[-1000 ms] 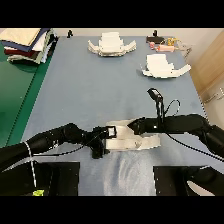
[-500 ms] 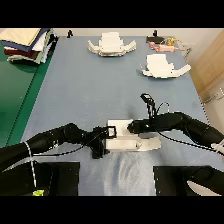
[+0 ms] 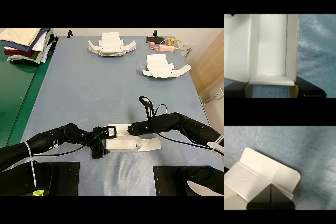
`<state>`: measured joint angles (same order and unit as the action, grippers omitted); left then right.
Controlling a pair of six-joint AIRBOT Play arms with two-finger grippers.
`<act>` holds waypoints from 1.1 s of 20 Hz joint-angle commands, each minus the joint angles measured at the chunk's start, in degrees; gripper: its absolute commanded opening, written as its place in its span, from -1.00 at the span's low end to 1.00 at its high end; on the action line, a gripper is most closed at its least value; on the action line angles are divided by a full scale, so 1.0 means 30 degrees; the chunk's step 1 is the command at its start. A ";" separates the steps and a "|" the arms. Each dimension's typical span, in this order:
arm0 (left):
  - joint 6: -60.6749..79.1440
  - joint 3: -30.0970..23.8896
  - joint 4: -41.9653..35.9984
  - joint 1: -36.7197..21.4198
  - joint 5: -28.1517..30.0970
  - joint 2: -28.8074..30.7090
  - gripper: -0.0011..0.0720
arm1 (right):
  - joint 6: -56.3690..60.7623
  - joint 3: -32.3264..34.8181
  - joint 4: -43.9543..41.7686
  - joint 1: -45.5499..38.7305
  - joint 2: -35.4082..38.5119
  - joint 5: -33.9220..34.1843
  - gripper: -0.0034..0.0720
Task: Fold the box.
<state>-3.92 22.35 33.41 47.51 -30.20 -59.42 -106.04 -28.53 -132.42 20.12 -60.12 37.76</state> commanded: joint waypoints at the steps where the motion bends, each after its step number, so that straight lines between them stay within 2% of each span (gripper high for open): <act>1: 0.0007 0.0007 0.0000 0.0007 0.0015 0.0000 0.09 | -0.0029 0.0058 0.0066 0.0007 -0.0313 0.0503 -0.91; 5: 0.0007 0.0007 0.0007 0.0007 0.0015 0.0000 0.09 | -0.0495 -0.0277 0.0073 -0.0007 -0.0080 0.0852 -0.91; 8: 0.0007 0.0007 0.0007 0.0007 0.0015 0.0000 0.09 | -0.0525 -0.1290 0.0823 -0.0044 0.1035 0.1676 -0.91; 12: 0.0007 0.0015 0.0007 0.0007 0.0015 0.0000 0.09 | -0.0488 -0.2251 0.4014 -0.0146 0.3570 0.3621 -0.91; 15: 0.0007 0.0007 0.0000 0.0007 0.0015 0.0000 0.09 | -0.0539 -0.2186 0.6703 -0.0168 0.5595 0.6054 -0.90; 16: 0.0007 0.0007 0.0000 0.0007 0.0015 0.0000 0.09 | -0.1093 -0.1974 0.7096 -0.0124 0.6280 0.6725 -0.91; 19: 0.0007 0.0007 0.0007 0.0007 0.0015 0.0000 0.09 | -0.6164 -0.0619 0.6798 0.0036 0.8306 0.9238 -0.87; 20: 0.0007 0.0007 0.0007 0.0007 0.0015 0.0000 0.09 | -0.7191 -0.0189 0.7213 0.0109 0.8641 0.9486 -0.32; 21: 0.0007 0.0007 0.0000 0.0007 0.0015 0.0000 0.09 | -0.8888 0.0197 0.7890 0.0117 0.8714 0.9522 0.43; 22: 0.0007 0.0007 0.0007 0.0007 0.0015 0.0000 0.09 | -1.0098 0.0474 0.8539 0.0109 0.8597 0.9253 0.66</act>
<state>-3.88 22.35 33.41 47.51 -30.15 -59.42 -123.81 -29.80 -111.50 20.21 -36.62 62.43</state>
